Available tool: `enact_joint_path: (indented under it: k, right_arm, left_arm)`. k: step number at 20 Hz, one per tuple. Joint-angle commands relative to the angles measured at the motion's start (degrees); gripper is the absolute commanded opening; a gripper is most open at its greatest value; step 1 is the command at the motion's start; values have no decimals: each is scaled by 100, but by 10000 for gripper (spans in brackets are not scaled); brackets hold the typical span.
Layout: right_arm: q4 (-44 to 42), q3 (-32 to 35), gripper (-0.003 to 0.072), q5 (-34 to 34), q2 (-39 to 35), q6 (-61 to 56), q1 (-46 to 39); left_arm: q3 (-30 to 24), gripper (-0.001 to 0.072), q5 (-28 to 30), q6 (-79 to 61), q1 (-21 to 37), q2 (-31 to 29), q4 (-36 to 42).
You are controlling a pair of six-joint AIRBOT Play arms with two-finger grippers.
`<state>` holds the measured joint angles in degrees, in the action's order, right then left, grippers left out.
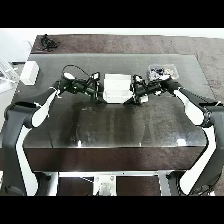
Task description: Fold the box and place the chain.
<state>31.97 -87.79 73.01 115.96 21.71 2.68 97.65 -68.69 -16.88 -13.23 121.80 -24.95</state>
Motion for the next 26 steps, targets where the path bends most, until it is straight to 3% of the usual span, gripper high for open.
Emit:
enact_joint_path:
  k: [1, 18, 19, 20, 21, 26]
  right_arm:
    - [-2, 0, 581, -7, 0, -2, 0]
    - [-2, 0, 581, -7, 0, -2, 0]
    - [-2, 0, 582, -7, 0, -2, 0]
    - [-2, 0, 582, -7, 0, -2, 0]
    - [-2, 0, 581, -7, 0, -2, 0]
    - [-2, 0, 581, -7, 0, -2, 0]
  left_arm:
    - [-2, 720, 39, -13, -9, 28, -4]
    - [0, 717, 354, -164, -136, 85, 103]
    - [0, 632, 374, -162, -136, 85, 103]
    - [0, 427, 369, -164, -136, 85, 103]
    - [0, 328, 374, -164, -136, 85, 103]
    - [0, 328, 378, -162, -136, 79, 116]
